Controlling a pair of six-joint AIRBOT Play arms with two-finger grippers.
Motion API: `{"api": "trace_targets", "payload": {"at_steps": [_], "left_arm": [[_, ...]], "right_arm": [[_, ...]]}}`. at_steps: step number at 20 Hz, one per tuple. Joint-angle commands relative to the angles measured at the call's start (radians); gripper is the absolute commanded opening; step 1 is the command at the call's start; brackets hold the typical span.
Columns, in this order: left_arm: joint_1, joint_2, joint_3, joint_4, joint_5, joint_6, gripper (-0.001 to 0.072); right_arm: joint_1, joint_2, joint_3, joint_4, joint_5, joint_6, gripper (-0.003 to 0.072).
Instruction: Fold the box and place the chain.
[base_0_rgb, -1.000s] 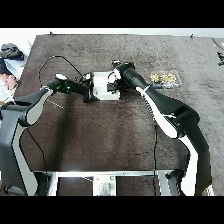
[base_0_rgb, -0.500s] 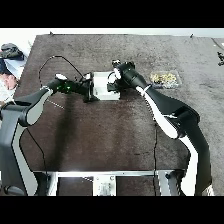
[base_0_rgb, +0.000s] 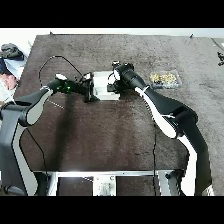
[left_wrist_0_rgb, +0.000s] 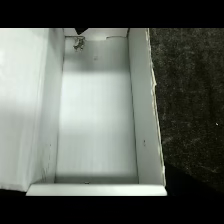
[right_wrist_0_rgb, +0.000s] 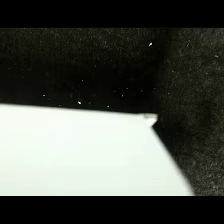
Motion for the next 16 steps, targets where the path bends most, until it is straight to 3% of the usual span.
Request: {"api": "trace_targets", "payload": {"at_steps": [1,15,16], "left_arm": [[0.001,0.000,0.001,0.002,-0.002,0.002,0.0348],[0.001,0.000,0.001,0.002,-0.002,0.002,0.0348],[0.001,0.000,0.001,0.002,-0.002,0.002,0.0348]], "right_arm": [[0.003,-0.005,-0.001,-0.007,-0.010,0.001,0.0008],[-0.002,0.025,-0.001,-0.010,-0.017,0.002,0.0010],[-0.002,0.029,-0.001,-0.010,-0.018,0.001,0.0088]]}}
